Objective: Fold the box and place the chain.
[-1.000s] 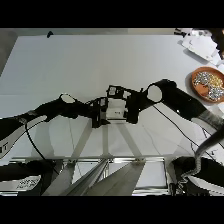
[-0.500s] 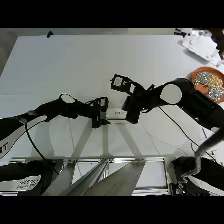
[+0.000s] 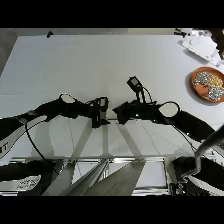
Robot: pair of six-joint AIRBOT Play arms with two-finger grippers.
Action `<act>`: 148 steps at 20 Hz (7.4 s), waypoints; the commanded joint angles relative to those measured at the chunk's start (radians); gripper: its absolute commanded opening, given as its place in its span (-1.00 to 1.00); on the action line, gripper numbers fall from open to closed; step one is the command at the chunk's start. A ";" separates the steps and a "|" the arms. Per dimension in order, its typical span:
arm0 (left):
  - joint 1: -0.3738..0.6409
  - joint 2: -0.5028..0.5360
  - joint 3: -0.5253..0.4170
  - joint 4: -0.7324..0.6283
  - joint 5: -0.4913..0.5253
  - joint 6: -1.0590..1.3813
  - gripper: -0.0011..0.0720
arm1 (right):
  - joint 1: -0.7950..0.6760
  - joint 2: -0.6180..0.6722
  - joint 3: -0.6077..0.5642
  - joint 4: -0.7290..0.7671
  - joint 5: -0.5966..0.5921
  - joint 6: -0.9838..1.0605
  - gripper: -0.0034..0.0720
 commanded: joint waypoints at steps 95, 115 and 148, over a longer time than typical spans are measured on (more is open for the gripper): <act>0.818 0.662 -0.003 0.953 -0.161 -1.388 -0.96 | -0.523 0.044 0.192 -1.064 0.792 0.942 -0.87; 0.977 0.579 -0.240 1.164 -0.070 -1.514 0.02 | -0.522 0.044 0.192 -1.050 0.834 0.868 -0.20; 0.335 0.657 -0.319 0.830 -0.322 -1.409 -0.94 | -0.522 0.044 0.191 -1.010 0.826 0.901 -0.65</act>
